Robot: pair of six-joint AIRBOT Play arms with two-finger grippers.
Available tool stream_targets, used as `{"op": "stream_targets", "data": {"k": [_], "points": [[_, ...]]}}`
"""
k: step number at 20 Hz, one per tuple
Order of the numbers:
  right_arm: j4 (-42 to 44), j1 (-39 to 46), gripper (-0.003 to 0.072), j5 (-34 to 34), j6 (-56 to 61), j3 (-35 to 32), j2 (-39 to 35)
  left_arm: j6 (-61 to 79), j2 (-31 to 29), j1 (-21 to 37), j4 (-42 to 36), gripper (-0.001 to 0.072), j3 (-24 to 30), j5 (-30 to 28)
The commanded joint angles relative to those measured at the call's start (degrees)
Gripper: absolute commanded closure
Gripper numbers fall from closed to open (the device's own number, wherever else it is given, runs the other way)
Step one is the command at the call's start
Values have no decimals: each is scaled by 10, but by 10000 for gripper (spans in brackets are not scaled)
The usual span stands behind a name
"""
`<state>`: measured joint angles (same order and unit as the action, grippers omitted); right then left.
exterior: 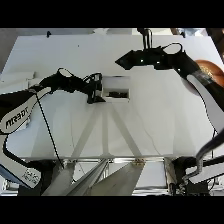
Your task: Fold the box and place the chain.
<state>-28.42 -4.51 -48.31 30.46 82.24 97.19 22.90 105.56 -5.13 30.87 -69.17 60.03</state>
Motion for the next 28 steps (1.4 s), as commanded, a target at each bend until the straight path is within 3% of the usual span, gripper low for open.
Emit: {"op": "stream_targets", "data": {"k": [1,4,9,12,19,22,24,28], "points": [[-123,-1,426,-64,82,19,34,0,0,0,0,548,0,0],[-135,-1,425,-164,48,19,39,0,0,0,0,548,0,0],[-127,-6,390,-237,-47,19,31,0,0,0,0,548,0,0],[-129,-19,340,-234,-106,19,26,0,0,0,0,548,0,0],[-137,-45,338,-219,-132,19,23,0,0,0,0,548,0,0],[-209,-56,339,-186,-132,19,21,0,0,0,0,548,0,0],[-255,-64,351,-165,-125,19,19,0,0,0,0,548,0,0],[-259,-77,473,-152,-121,19,9,0,0,0,0,548,0,0]]}}
